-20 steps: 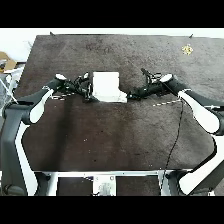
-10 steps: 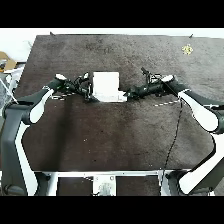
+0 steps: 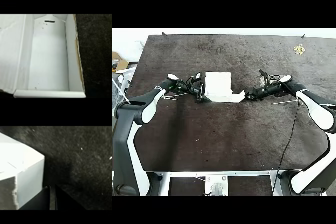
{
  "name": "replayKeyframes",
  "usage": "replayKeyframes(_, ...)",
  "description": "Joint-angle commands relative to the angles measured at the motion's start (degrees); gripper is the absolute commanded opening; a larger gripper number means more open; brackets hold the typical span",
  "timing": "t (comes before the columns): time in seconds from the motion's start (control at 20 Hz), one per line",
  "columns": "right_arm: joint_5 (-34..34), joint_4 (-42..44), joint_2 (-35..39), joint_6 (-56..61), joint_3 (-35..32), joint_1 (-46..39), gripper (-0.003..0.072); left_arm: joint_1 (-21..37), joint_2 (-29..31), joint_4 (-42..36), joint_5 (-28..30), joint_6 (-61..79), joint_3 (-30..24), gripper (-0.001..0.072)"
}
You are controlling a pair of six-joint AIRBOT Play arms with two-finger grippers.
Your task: Fold the box and place the chain.
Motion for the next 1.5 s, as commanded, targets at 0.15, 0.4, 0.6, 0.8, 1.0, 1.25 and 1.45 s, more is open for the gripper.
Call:
replayKeyframes(0.15, -2.8, 3.1, -1.6, -4.5, 0.0, 4.5, 0.0092, 0.0, 0.0, 0.0, 0.0, 0.0, 0.0, 0.0344)
replayKeyframes(0.4, 1.1, 14.3, -1.2, -9.4, 0.1, 2.6, 0.0168, 0.0, 0.0, 0.0, 0.0, 0.0, 0.0, 0.0343)
replayKeyframes(0.6, 3.1, 17.5, -1.1, -9.4, 0.1, 2.6, 0.0435, 0.0, 0.0, 0.0, 0.0, 0.0, 0.0, 0.0343)
replayKeyframes(0.8, 3.7, 18.8, -0.7, -8.2, 0.3, 3.6, 0.0436, 0.0, 0.0, 0.0, 0.0, 0.0, 0.0, 0.0343)
replayKeyframes(1.0, 3.7, 14.6, -0.7, -3.8, 4.1, 6.4, 0.0435, 0.0, 0.0, 0.0, 0.0, 0.0, 0.0, 0.0343)
replayKeyframes(1.25, 1.1, 1.8, -0.7, 7.0, 10.3, 10.7, 0.0436, 0.0, 0.0, 0.0, 0.0, 0.0, 0.0, 0.0344)
replayKeyframes(1.45, -1.8, -8.5, -0.7, 14.7, 13.7, 13.6, 0.0436, 0.0, 0.0, 0.0, 0.0, 0.0, 0.0, 0.0344)
